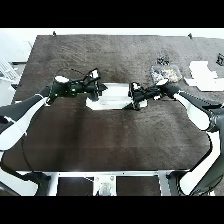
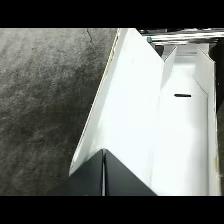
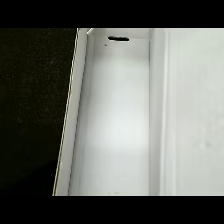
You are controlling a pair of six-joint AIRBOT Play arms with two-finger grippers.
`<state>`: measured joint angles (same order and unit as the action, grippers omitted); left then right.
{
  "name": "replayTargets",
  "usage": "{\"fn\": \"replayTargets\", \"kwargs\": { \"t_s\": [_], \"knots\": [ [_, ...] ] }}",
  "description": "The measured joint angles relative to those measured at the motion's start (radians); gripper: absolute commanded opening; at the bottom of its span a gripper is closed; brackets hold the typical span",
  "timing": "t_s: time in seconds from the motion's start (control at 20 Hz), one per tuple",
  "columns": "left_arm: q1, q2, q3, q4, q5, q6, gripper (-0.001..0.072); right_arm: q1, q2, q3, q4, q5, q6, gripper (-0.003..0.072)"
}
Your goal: Fold the box and place the chain.
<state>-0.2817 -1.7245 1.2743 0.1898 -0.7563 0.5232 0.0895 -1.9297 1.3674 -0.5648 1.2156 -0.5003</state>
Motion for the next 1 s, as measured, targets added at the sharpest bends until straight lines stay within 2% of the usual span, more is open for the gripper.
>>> {"fn": "replayTargets", "kwargs": {
  "t_s": [0.2, 0.6, 1.0],
  "knots": [
    [0.008, -0.012, 0.006, -0.01, 0.023, -0.005, 0.0017, 0.0, 0.0, 0.0, 0.0, 0.0, 0.0, 0.055],
    [0.011, -0.06, 0.008, -0.025, 0.005, -0.007, 0.002, 0.0, 0.0, 0.0, -0.001, 0.0, -0.001, 0.055],
    [-0.019, -0.086, 0.008, -0.033, 0.026, -0.008, 0.0019, 0.0, 0.0, 0.0, 0.0, 0.0, -0.001, 0.055]
  ]
}}
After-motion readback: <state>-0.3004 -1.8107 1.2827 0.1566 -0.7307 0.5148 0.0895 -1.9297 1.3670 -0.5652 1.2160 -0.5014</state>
